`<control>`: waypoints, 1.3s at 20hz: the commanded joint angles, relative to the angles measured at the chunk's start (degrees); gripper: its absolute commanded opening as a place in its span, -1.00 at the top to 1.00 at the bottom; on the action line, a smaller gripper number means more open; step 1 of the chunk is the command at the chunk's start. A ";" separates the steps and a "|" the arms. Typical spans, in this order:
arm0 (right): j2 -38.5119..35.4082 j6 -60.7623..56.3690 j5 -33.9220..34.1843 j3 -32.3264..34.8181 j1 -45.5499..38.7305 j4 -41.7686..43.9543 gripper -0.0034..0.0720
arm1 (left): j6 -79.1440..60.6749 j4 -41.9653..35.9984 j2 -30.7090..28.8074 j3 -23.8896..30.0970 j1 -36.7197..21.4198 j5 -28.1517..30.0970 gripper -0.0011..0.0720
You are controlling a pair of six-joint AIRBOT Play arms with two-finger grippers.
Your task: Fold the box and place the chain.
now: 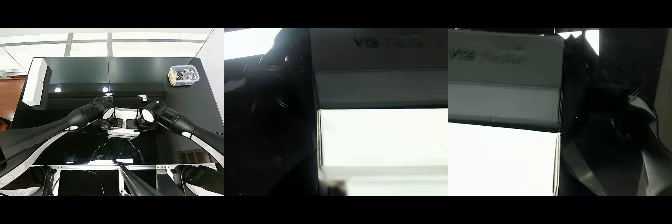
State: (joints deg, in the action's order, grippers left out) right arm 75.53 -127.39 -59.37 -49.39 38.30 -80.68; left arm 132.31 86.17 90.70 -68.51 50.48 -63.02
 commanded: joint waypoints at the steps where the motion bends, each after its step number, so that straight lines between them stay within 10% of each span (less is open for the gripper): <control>1: -0.02 -0.11 -0.63 -0.81 0.00 -0.15 0.20 | 0.15 -0.07 0.02 -0.02 -0.04 -0.04 0.90; 4: -0.02 -0.11 -1.70 -1.49 -0.04 -0.74 0.20 | 0.15 -0.07 0.02 -0.02 -0.07 -0.04 0.90; 7: 0.00 -0.11 -1.64 -1.49 0.00 -1.07 0.80 | 0.15 -0.07 0.02 -0.02 -0.04 -0.04 0.90; 10: 0.00 -0.09 -1.79 -1.49 0.00 -1.27 0.86 | 0.15 -0.07 0.02 -0.02 -0.07 -0.04 0.90; 14: -0.46 3.04 -3.04 -1.99 -0.52 -2.14 0.03 | 0.15 -0.07 0.02 -0.02 -0.04 -0.04 0.90; 21: -12.46 15.50 -14.91 -11.69 -1.81 -12.37 0.04 | 0.15 -0.07 0.02 -0.02 -0.04 -0.04 0.90; 26: -16.72 16.61 5.33 -9.49 -12.28 -42.95 0.04 | 0.15 -0.07 0.02 -0.02 -0.04 -0.28 0.90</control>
State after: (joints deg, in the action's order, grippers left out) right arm 60.77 -111.85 -65.91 -59.70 31.94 -107.37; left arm 132.49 86.08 90.72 -68.51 50.43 -63.18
